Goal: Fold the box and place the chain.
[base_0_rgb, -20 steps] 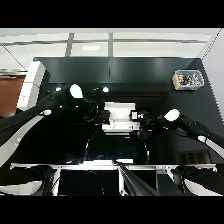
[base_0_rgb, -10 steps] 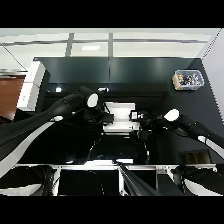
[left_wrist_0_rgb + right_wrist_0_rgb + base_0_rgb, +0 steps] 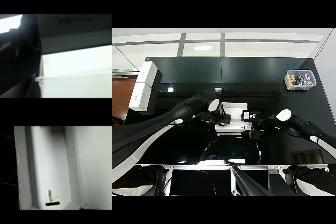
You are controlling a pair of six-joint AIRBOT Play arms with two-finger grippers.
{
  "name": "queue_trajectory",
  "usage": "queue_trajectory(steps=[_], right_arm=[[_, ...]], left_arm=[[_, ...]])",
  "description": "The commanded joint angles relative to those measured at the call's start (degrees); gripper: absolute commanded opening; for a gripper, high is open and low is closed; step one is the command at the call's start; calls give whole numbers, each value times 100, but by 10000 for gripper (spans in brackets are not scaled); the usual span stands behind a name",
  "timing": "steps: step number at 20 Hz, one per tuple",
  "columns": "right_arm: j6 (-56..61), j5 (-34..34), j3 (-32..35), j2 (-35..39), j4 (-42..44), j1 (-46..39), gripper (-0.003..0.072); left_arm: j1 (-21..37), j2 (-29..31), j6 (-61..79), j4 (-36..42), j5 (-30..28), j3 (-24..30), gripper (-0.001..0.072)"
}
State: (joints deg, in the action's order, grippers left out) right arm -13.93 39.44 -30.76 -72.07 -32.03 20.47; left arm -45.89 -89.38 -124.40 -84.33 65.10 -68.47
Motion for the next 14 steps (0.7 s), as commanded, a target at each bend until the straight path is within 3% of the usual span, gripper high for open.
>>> queue_trajectory(steps=[1, 5, 7, 10, 11, 12, 13, 14], right_arm=[[0, 0, 0, 0, 2, 2, 233], [0, 0, 0, 2, 2, 2, 233], [0, 0, 0, 2, 2, 2, 233], [0, 0, 2, 0, 2, 2, 233], [0, 0, 2, 2, 2, 2, 233], [0, 0, 0, 2, 2, 2, 233], [0, 0, 2, 0, 2, 2, 233], [0, 2, 0, 0, 2, 2, 232]], left_arm=[[-50, -129, -229, -28, 20, -13, 395], [-50, -127, -227, -4, -4, -15, 265], [-50, -127, -227, 131, -20, -15, 45], [-42, -127, -225, 201, -39, -15, 29], [-39, -127, -225, 219, -48, -15, 40], [-42, -125, -225, 256, -46, -15, 163], [-44, -125, -227, 278, -50, -15, 419], [-44, -125, -254, 278, -50, -15, 532]])
